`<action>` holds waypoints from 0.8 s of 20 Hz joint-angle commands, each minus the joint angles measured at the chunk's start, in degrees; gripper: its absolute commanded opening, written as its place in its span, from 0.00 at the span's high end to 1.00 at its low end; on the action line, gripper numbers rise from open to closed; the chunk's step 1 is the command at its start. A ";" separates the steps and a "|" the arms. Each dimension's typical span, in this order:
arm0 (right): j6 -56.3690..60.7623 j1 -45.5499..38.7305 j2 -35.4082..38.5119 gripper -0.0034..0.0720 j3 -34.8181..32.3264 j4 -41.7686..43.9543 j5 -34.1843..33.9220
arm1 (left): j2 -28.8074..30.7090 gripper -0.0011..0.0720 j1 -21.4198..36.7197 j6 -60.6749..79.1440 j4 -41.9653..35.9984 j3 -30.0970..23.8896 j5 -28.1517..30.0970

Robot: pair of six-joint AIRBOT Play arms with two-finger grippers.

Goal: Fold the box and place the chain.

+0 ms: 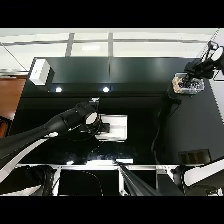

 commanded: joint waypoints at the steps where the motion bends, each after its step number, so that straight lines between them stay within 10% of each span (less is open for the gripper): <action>1: -4.87 0.00 5.99 0.95 0.57 0.85 4.50 | 0.02 0.95 0.02 0.00 -0.02 0.02 0.00; 16: -15.96 4.83 40.50 0.95 0.09 22.10 16.31 | 0.02 0.95 0.02 0.00 0.00 0.02 -0.02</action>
